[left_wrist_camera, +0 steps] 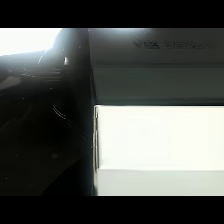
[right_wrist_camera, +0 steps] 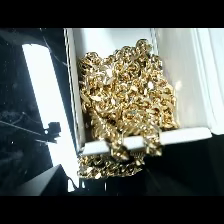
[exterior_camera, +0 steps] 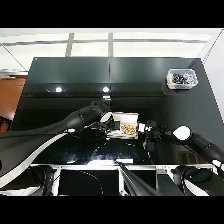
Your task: Fold the box and place the chain.
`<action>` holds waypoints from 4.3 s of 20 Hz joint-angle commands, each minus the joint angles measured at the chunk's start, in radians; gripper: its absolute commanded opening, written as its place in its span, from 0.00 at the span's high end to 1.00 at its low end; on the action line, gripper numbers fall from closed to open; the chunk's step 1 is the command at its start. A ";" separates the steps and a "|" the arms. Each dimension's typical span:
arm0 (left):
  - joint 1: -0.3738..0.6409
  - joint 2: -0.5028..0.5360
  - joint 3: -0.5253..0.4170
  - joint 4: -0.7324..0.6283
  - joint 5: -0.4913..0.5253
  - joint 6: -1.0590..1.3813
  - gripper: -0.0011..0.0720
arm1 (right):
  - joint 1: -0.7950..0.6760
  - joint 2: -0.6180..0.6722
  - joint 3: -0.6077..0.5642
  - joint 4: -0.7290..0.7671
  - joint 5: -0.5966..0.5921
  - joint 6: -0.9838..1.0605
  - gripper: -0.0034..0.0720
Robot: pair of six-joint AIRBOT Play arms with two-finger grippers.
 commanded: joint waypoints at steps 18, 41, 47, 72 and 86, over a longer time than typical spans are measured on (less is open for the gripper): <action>0.000 0.000 0.000 0.000 0.001 0.000 0.94 | -0.076 0.142 0.167 -0.302 0.278 0.404 0.90; 0.000 -0.014 0.000 -0.003 -0.005 0.011 0.94 | -0.238 0.169 0.320 -0.227 0.424 0.931 0.06; 0.000 -0.014 0.029 0.005 -0.061 0.011 0.94 | -0.416 0.169 0.320 -0.225 0.457 0.930 0.06; 0.586 0.430 -0.279 -0.365 -0.035 0.975 0.20 | -0.441 0.168 0.320 -0.227 0.286 0.930 0.06; 0.562 0.313 -0.408 -0.831 0.103 2.552 0.02 | -0.441 0.168 0.320 -0.227 0.320 0.931 0.06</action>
